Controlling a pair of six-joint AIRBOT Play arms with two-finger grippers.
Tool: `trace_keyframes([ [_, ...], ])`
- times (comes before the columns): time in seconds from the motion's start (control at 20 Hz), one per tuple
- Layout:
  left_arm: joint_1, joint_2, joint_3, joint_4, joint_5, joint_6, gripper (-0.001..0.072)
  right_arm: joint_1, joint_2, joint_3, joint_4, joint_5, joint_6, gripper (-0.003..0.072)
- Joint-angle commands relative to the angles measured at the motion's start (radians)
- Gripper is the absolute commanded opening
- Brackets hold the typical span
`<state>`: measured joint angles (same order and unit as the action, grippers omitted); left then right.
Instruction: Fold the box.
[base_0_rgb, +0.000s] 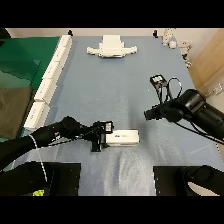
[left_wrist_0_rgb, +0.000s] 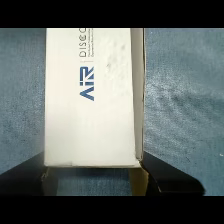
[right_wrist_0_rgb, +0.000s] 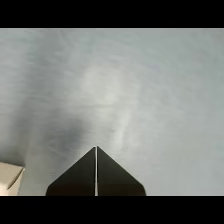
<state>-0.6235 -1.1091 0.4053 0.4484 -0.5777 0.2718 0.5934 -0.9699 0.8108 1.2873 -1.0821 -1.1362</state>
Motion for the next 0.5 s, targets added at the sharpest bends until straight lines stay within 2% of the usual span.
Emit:
trace_keyframes([
  [0.0,0.001,0.0,0.0,-0.003,0.002,-0.024,0.0426,-0.063,-0.076,0.049,0.004,-0.082,0.107,0.0018],
  [0.1,0.002,0.01,0.008,0.001,0.001,-0.095,0.0427,-0.063,-0.076,0.049,0.007,-0.085,0.106,0.0017],
  [0.25,0.013,0.079,0.021,0.014,0.003,-0.265,0.0427,-0.063,-0.076,0.049,0.007,-0.085,0.106,0.0017],
  [0.35,0.067,0.127,0.04,0.105,0.005,-0.423,0.0427,-0.063,-0.076,0.049,0.007,-0.085,0.106,0.0017],
  [0.45,0.171,0.139,0.087,0.281,0.047,-0.672,0.0427,-0.063,-0.076,0.049,0.007,-0.085,0.106,0.0018],
])
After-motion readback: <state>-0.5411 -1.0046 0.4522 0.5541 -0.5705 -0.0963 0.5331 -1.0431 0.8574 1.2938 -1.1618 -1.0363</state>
